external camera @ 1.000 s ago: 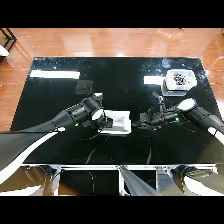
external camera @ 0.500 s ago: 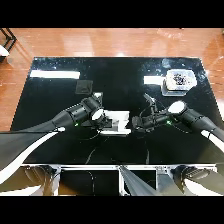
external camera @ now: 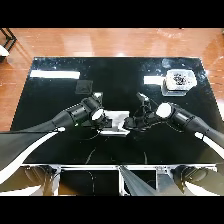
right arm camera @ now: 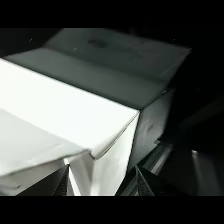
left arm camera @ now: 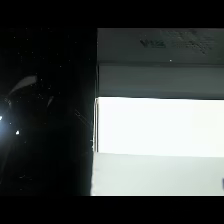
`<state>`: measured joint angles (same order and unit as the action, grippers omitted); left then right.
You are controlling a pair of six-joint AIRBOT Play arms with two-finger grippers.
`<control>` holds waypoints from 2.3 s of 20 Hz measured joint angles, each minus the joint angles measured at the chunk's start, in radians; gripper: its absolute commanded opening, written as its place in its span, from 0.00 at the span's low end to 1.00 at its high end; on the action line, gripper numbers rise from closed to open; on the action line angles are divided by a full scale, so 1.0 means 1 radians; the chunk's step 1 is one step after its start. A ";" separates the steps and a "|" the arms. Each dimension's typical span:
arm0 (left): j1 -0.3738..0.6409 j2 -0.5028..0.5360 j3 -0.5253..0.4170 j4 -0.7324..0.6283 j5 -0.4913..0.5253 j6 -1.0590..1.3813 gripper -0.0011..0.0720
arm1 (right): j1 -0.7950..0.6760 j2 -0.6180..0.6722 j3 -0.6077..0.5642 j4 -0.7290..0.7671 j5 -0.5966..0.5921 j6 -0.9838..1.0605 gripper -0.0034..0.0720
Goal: Fold the box and place the chain.
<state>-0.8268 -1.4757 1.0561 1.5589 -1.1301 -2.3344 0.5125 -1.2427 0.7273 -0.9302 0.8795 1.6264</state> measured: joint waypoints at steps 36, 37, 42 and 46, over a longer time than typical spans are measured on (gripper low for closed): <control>0.000 -0.001 0.000 0.003 0.000 0.000 0.05 | 0.249 -0.192 0.291 -0.541 0.218 0.640 0.36; 0.000 -0.001 0.000 0.003 0.000 0.000 0.05 | 0.251 -0.193 0.293 -0.542 0.219 0.640 0.35; 0.000 0.000 0.000 0.002 -0.003 -0.002 0.05 | 0.256 -0.196 0.296 -0.547 0.222 0.654 0.08; 0.000 0.000 0.000 0.002 -0.003 -0.002 0.05 | 0.259 -0.197 0.296 -0.547 0.224 0.653 0.07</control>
<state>-0.8268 -1.4761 1.0561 1.5608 -1.1332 -2.3360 0.7715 -1.4399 1.0229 -1.4776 1.1030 2.2795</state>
